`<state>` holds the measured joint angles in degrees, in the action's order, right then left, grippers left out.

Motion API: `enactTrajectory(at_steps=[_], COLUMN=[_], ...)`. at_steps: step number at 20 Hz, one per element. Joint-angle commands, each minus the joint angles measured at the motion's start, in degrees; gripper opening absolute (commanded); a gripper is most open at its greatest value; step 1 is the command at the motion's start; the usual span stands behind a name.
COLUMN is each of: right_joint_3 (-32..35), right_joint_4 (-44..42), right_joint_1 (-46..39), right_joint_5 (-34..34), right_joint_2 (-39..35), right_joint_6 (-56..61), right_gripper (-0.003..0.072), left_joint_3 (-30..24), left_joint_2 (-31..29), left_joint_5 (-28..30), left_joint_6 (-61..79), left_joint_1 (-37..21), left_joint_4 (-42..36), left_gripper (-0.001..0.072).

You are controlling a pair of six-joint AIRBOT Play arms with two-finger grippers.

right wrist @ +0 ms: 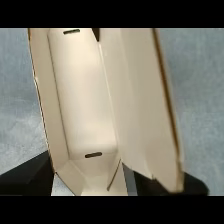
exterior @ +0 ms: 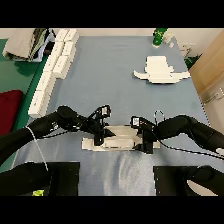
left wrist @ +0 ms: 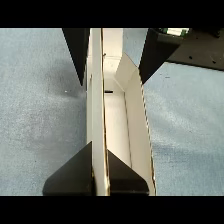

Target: Fold the box.

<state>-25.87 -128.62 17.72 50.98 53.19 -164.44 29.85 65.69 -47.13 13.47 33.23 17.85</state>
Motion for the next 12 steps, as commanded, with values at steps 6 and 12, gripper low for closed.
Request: enactTrajectory(at_steps=[6, 12], right_joint_3=[0.0, 0.0], right_joint_4=[0.9, -2.4], right_joint_1=[-0.1, -0.1], right_joint_5=[0.5, 1.7], right_joint_2=[0.9, 3.3], right_joint_6=[-4.1, -7.6], right_gripper=[0.0715, 0.0715], left_joint_3=[0.0, 0.0], left_joint_2=[0.0, 0.0], left_joint_5=[0.0, 0.0], left_joint_6=[0.0, 0.0], left_joint_1=[0.0, 0.0], left_joint_4=[0.0, 0.0], left_gripper=[0.0015, 0.0015])
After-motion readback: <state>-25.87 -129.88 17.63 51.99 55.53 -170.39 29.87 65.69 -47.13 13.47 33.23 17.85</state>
